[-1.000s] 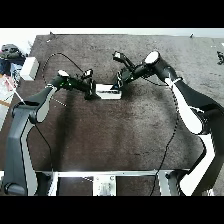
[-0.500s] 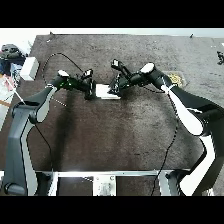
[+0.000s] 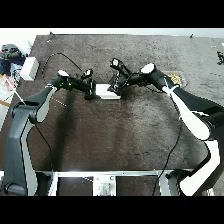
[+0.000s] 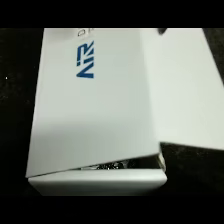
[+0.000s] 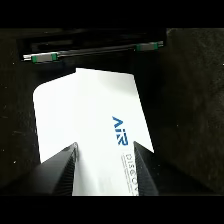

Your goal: Fold the box and place the chain.

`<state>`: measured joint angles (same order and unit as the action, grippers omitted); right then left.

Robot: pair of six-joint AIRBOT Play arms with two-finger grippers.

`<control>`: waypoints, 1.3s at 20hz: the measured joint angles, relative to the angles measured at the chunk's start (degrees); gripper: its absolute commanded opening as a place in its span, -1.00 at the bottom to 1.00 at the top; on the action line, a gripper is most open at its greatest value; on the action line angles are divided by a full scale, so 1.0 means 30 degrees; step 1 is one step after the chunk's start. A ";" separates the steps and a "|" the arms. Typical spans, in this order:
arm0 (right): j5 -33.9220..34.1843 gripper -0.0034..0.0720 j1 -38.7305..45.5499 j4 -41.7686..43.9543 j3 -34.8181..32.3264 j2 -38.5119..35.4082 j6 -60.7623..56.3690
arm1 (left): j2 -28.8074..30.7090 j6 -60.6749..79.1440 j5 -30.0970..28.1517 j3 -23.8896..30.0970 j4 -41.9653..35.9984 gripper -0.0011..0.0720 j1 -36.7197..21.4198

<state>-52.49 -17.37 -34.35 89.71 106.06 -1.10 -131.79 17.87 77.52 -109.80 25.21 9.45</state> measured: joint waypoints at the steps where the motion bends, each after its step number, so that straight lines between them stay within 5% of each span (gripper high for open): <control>1: 0.0044 0.16 0.0015 0.0000 -0.0444 -0.0379 0.0146 | 0.0000 0.0007 0.0000 0.0000 0.0000 -0.05 0.0000; 9: 0.1370 0.17 -0.0007 0.1355 -0.2266 -0.0933 0.3067 | 0.0000 0.0000 0.0007 0.0000 0.0000 -0.05 0.0000; 10: 0.1348 0.43 0.0000 0.1384 -0.2310 -0.0852 0.3381 | 0.0000 0.0000 0.0007 0.0000 0.0000 -0.05 0.0000; 13: 0.1282 0.43 -0.0007 0.1596 -0.2390 -0.0627 0.4189 | 0.0000 0.0000 0.0015 0.0000 0.0000 -0.05 0.0000; 25: 0.3053 0.32 -0.0015 0.1770 -0.2397 -0.0809 0.5931 | 0.0000 -0.0073 -0.0007 0.0000 -0.0015 -0.05 0.0000; 26: 0.3133 0.07 0.0000 0.1770 -0.2346 -0.0874 0.5960 | 0.0000 -0.0066 -0.0007 0.0000 -0.0015 -0.05 0.0000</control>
<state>-43.09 -17.37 -29.04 82.67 103.44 16.78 -131.79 17.67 77.49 -109.80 25.17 9.45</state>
